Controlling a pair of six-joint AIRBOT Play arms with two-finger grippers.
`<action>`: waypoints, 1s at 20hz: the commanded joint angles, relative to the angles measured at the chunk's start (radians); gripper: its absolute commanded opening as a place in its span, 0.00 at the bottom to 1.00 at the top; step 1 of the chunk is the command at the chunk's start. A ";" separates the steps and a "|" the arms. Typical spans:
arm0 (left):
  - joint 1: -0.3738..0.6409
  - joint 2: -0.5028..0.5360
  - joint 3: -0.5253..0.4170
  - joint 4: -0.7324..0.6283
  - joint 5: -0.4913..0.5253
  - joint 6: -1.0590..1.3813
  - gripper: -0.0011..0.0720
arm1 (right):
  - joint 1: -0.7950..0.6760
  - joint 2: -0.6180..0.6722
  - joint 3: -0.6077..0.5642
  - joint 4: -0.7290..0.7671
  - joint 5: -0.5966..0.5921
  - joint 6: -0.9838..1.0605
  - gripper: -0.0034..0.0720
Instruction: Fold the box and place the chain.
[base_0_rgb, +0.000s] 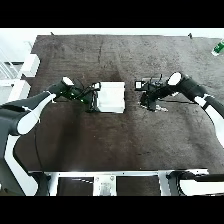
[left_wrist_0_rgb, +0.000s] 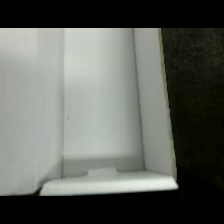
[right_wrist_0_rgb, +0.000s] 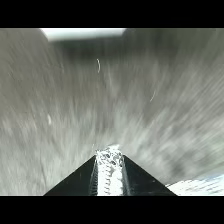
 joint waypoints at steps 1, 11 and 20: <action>0.000 0.001 0.000 0.000 0.000 0.000 0.66 | 0.034 0.113 0.001 0.040 0.006 0.005 0.07; 0.000 0.001 0.000 0.000 0.000 0.000 0.66 | 0.187 0.189 0.121 0.294 -0.145 0.031 0.07; 0.000 0.001 0.000 0.000 0.000 0.000 0.66 | 0.353 0.140 0.125 0.295 -0.401 0.112 0.06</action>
